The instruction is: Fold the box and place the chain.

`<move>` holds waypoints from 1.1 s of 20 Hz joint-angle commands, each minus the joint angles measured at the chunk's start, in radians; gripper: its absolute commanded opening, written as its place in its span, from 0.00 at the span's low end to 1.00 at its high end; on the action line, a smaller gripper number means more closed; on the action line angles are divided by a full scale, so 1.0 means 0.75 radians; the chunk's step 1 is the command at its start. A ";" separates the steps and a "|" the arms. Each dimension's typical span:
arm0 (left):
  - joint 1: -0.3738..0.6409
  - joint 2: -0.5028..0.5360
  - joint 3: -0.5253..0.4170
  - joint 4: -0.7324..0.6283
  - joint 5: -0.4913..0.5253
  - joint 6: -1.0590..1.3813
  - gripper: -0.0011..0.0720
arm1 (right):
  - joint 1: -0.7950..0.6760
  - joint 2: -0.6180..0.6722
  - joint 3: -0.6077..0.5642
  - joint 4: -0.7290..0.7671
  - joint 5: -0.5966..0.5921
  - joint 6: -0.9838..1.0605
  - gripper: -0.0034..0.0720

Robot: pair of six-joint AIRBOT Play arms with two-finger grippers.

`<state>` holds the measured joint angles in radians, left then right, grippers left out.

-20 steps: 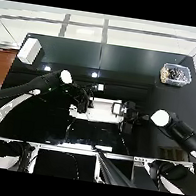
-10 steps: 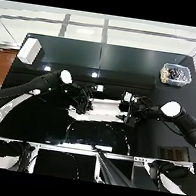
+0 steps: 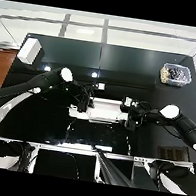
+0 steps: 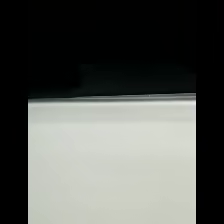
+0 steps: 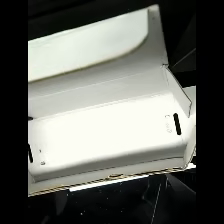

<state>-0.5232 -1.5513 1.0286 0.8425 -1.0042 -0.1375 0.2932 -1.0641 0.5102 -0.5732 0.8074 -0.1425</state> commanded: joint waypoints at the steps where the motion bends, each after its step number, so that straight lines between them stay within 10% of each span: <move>1: -0.011 -0.019 0.006 0.000 0.002 -0.001 0.05 | 0.000 -0.045 -0.034 0.127 -0.045 -0.226 0.97; 22: -0.016 -0.024 0.006 0.017 0.002 -0.001 0.05 | 0.055 -0.194 -0.031 0.032 -0.076 -0.231 0.97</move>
<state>-0.5350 -1.5688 1.0321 0.8539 -1.0058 -0.1379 0.3176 -1.2064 0.4866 -0.4904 0.7650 -0.3645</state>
